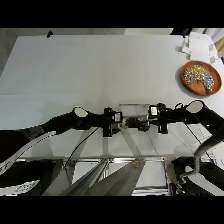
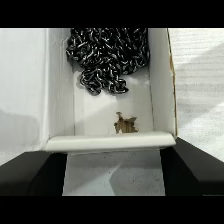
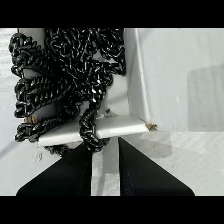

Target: Fold the box and place the chain.

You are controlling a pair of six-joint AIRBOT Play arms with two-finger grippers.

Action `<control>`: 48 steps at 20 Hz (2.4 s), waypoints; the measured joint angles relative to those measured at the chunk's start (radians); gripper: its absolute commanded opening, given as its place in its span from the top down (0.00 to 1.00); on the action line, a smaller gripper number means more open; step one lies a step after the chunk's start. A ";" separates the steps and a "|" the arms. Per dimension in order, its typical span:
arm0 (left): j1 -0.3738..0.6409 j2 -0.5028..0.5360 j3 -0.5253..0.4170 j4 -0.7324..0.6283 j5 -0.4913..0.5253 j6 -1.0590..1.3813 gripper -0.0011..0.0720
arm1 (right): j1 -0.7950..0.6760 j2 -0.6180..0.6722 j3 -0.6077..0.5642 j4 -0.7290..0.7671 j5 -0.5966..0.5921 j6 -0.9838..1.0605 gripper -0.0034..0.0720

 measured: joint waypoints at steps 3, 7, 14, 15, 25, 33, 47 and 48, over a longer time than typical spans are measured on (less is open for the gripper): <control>0.000 0.000 0.000 0.000 0.000 0.000 0.55 | 0.000 -0.002 0.000 0.002 0.000 0.000 0.93; 0.000 0.000 0.000 0.000 0.000 0.000 0.55 | 0.000 -0.002 -0.005 0.001 0.000 0.000 0.93; 0.000 0.000 0.000 0.000 0.000 0.000 0.55 | -0.001 0.018 -0.021 -0.072 0.002 0.060 0.93; 0.000 0.000 0.000 0.000 0.000 0.000 0.55 | -0.001 0.030 -0.021 -0.081 0.003 0.065 0.93; 0.000 0.000 0.000 0.000 0.000 0.000 0.55 | -0.001 0.214 -0.021 -0.128 0.079 0.265 0.93; 0.000 0.000 0.000 0.000 0.000 0.000 0.55 | -0.001 0.301 0.120 -0.034 0.243 0.546 0.93; 0.000 0.000 0.000 0.000 0.000 0.000 0.55 | -0.001 0.309 0.250 0.304 0.341 0.719 0.93; 0.000 0.000 0.000 0.000 0.000 0.000 0.55 | -0.001 0.309 0.250 0.310 0.343 0.724 0.93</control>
